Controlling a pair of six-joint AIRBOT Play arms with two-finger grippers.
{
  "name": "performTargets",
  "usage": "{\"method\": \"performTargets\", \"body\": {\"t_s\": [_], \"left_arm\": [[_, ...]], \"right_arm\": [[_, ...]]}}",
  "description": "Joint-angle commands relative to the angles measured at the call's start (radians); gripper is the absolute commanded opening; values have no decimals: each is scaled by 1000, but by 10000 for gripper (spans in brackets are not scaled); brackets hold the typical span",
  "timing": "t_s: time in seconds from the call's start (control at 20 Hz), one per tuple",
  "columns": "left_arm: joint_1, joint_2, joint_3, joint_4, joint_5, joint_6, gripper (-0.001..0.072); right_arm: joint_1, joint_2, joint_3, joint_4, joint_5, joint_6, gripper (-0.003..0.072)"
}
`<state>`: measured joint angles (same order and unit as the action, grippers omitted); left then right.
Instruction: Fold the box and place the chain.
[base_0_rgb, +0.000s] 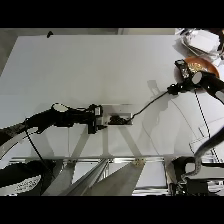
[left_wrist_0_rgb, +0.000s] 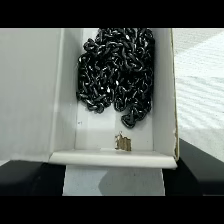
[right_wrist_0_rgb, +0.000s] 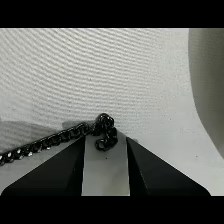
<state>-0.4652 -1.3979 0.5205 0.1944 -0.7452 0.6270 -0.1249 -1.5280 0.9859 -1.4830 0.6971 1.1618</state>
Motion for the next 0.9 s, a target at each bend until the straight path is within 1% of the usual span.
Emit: {"method": "performTargets", "body": {"t_s": [0.0, 0.05, 0.1, 0.15, 0.25, 0.35, 0.5, 0.7, 0.85], "left_arm": [[0, 1, 0, 0, 0, 0, 293], [0, 1, 0, 0, 0, 0, 293], [0, 1, 0, 0, 1, 0, 293], [0, 1, 0, 0, 0, 0, 293], [0, 1, 0, 0, 0, 0, 293], [0, 1, 0, 0, 0, 0, 293], [0, 1, 0, 0, 0, 0, 293], [0, 1, 0, 0, -1, 0, 293], [0, 1, 0, 0, 0, 0, 293]], "right_arm": [[-1, -20, 0, 2, -2, 0, 244], [-1, -20, 0, 2, 2, 0, 170], [-1, -20, 0, 3, 6, 0, 131], [-1, -20, 0, 3, 11, 0, 62], [-1, -19, 0, 3, 21, 0, 19], [-1, -2, 0, 3, 37, 0, 19], [-1, 88, 0, 10, 69, 0, 18], [23, 302, 0, 196, 169, -1, 18], [117, 473, 0, 256, 220, -22, 18]]}}
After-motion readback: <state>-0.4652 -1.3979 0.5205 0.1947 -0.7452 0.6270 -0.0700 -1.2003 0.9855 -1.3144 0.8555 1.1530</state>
